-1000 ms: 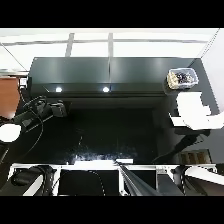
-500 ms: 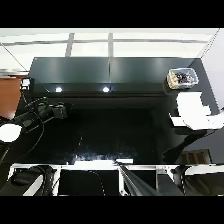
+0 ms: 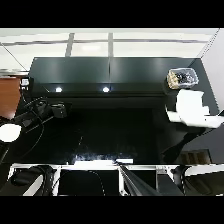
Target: Fold the box and place the chain.
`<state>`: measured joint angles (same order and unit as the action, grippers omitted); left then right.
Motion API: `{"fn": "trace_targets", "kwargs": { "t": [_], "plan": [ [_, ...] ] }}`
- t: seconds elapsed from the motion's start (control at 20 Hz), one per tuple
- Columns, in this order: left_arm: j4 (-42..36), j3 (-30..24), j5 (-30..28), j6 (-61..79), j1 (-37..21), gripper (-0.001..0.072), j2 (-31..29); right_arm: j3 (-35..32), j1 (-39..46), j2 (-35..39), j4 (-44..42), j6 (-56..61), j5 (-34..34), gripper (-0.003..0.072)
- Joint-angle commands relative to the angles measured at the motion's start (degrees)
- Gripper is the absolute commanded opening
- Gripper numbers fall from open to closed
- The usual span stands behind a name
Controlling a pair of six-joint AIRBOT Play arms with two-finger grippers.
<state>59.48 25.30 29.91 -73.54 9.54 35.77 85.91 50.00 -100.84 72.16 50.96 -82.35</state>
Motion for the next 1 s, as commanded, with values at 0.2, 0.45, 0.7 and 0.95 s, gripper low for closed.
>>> {"fn": "trace_targets", "kwargs": {
  "t": [0.2, 0.45, 0.7, 0.95],
  "plan": [
    [-0.28, 0.02, 0.37, -0.04, 0.00, 0.0707, 0.00, -5.77, -0.55, 8.13, -11.04, -2.12, -0.87, 0.0013],
    [-1.57, 0.02, 1.31, -0.31, 0.00, 0.0707, 0.00, -19.43, -4.59, 18.10, -18.16, -4.63, 2.45, 0.0014],
    [-3.06, 0.02, 5.51, -0.24, 0.02, 0.0707, 0.00, -30.16, -12.90, 25.29, -21.88, -4.81, 3.08, 0.0014],
    [-9.01, 0.02, 11.85, -0.11, 0.02, 0.0706, 1.07, -44.61, -24.41, 33.07, -52.30, -14.69, 5.35, 0.0014]
  ]
}}
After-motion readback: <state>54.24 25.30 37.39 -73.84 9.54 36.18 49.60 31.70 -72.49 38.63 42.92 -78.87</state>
